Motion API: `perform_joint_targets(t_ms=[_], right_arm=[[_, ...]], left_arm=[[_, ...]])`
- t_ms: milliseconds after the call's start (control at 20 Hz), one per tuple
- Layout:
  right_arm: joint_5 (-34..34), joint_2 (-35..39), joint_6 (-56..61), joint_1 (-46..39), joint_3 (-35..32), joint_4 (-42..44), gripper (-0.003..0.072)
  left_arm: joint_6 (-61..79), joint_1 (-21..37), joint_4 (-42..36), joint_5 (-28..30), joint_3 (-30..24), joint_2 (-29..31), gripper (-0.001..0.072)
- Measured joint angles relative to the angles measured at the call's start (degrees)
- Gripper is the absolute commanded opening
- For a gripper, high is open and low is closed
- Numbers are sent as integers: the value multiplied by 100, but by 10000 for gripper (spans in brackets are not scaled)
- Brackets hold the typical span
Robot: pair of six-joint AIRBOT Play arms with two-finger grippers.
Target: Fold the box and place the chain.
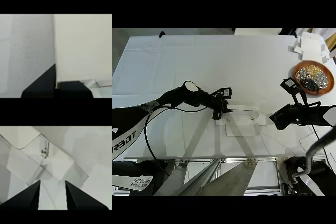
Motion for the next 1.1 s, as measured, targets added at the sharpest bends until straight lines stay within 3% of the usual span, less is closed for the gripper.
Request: perform_joint_targets(t_ms=[1000, 1100], right_arm=[[39, 0, -4, 0, 0, 76, 329], [50, 0, -70, 0, 0, 76, 129]], left_arm=[[109, 0, -157, 46, 2, -201, 13], [107, 0, -155, 46, 2, -201, 13]])
